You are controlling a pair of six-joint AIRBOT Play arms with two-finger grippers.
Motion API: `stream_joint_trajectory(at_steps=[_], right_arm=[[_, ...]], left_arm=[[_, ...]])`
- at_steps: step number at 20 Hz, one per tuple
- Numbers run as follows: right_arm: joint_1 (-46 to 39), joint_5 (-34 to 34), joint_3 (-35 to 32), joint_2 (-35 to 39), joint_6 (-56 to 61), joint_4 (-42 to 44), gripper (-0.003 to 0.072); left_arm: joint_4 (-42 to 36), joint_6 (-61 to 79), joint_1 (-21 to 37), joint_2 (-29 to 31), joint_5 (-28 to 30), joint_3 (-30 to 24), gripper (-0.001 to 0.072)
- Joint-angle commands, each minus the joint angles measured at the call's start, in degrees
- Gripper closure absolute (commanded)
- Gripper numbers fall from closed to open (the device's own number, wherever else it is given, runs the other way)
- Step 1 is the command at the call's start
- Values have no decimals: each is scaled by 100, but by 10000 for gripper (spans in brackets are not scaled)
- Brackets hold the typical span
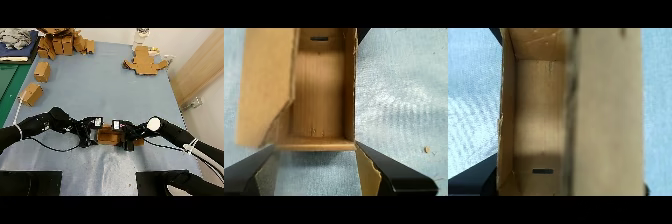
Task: Fold the box.
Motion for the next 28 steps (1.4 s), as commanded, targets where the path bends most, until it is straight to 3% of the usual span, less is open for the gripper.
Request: stream_joint_trajectory(at_steps=[1, 28], right_arm=[[-4, 0, 2, 0, 2, 0, 109], [-4, 7, 2, -2, 2, -37, 109]], left_arm=[[-212, 210, -90, -50, -15, -4, 12], [-227, 68, 20, -179, 125, -4, 12]])
